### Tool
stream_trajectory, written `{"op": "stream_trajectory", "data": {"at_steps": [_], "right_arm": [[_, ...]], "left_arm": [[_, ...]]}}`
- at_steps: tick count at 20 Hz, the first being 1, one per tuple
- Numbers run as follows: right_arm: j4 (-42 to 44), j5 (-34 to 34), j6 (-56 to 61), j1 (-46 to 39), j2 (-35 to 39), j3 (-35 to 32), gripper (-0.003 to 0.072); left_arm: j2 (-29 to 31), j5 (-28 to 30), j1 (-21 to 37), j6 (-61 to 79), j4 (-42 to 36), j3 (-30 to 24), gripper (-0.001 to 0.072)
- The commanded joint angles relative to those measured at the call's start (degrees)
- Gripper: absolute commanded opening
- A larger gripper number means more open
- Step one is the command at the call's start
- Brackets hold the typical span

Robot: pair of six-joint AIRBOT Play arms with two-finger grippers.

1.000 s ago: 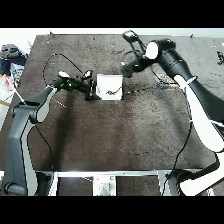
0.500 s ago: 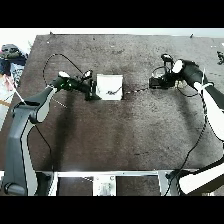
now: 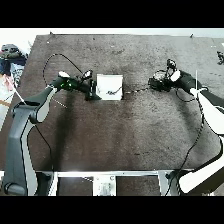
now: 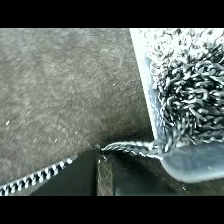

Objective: Fold the box and place the chain.

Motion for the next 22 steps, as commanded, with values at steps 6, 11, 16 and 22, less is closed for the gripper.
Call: {"op": "stream_trajectory", "data": {"at_steps": [6,11,16,22], "right_arm": [[4.3,1.5,-3.2,2.5,7.1,-0.2,0.001],[4.6,3.6,-6.6,10.7,19.4,-0.1,0.001],[2.8,0.4,-7.7,22.3,26.9,0.2,0.001],[1.2,-2.9,-7.7,30.7,26.8,4.3,0.001]], "left_arm": [[0.0,0.0,0.0,0.1,0.0,0.0,0.0455],[0.0,0.0,0.0,0.1,0.0,0.0,0.0455],[0.0,0.0,0.0,0.1,0.0,0.0,0.0455],[0.0,0.0,0.0,0.1,0.0,0.0,0.0455]]}}
